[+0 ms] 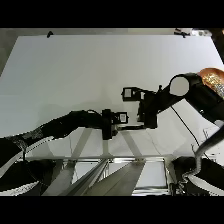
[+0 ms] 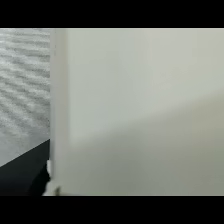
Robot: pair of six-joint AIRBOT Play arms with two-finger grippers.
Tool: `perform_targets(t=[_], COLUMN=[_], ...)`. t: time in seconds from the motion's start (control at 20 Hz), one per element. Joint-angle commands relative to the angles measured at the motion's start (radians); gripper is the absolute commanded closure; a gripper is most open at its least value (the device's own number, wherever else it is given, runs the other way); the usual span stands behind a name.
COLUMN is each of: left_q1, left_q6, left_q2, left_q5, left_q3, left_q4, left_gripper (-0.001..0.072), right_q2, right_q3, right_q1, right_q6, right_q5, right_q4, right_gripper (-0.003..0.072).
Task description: Fold the box and place the chain.
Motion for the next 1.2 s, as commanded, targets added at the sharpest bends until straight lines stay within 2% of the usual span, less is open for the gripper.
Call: perform_targets(t=[0.0,0.15,0.35,0.55,0.75,0.9,1.15], left_q1=[0.000,0.000,0.000,0.000,0.000,0.000,0.000], left_q6=[0.000,0.000,0.000,0.000,0.000,0.000,0.000], left_q2=[-0.001,-0.001,-0.001,-0.001,-0.001,-0.001,-0.001], left_q5=[0.000,0.000,0.000,0.000,0.000,0.000,0.000], left_q3=[0.000,0.000,0.000,0.000,0.000,0.000,0.000], left_q4=[0.000,0.000,0.000,0.000,0.000,0.000,0.000], left_gripper=[0.0436,0.0436,0.0436,0.0436,0.0436,0.0436,0.0436], right_q2=[0.003,0.003,0.003,0.003,0.002,0.002,0.002], right_q3=[0.000,-0.017,-0.083,-0.088,-0.088,-0.098,-0.161], right_q1=[0.071,0.098,0.098,0.098,0.098,0.098,0.138], right_q6=[-0.002,0.000,0.041,0.064,0.091,0.092,0.116], right_q5=[0.004,-0.006,-0.109,-0.180,-0.196,-0.203,-0.246], right_q4=[-0.029,-0.055,-0.079,-0.080,-0.081,-0.079,-0.079], right_gripper=[0.0389,0.0386,0.0386,0.0387,0.0394,0.0438,0.0466])
